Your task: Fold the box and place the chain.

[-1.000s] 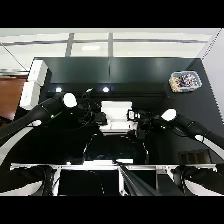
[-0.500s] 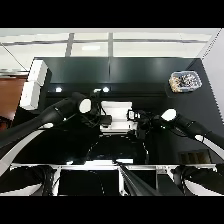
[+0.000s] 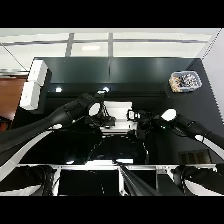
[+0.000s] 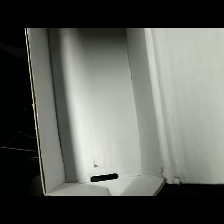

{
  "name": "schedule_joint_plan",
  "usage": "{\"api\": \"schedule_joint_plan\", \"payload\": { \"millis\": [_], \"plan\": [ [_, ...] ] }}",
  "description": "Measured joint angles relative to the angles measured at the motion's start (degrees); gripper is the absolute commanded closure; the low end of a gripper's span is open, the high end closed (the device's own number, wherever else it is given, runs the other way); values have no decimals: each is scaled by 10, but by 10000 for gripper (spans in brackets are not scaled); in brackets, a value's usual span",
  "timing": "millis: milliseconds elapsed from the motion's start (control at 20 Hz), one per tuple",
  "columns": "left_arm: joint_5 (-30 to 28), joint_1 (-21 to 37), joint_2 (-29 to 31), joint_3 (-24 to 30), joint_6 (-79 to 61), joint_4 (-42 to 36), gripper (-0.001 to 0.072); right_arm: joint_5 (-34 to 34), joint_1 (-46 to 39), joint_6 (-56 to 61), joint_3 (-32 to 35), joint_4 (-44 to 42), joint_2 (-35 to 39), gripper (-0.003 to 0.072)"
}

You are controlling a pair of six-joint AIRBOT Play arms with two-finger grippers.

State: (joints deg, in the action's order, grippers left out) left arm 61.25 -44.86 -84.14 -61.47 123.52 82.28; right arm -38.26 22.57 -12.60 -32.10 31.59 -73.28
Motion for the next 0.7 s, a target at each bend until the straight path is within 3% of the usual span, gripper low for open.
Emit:
{"api": "schedule_joint_plan", "payload": {
  "millis": [250,350,700],
  "plan": [
    [28,-1,-19,-13,23,16,249,0,0,0,0,0,0,559],
    [34,-1,-21,-16,32,19,312,0,0,0,0,0,0,559],
    [32,-7,-26,-25,46,26,317,0,0,0,0,0,0,559]
  ]
}}
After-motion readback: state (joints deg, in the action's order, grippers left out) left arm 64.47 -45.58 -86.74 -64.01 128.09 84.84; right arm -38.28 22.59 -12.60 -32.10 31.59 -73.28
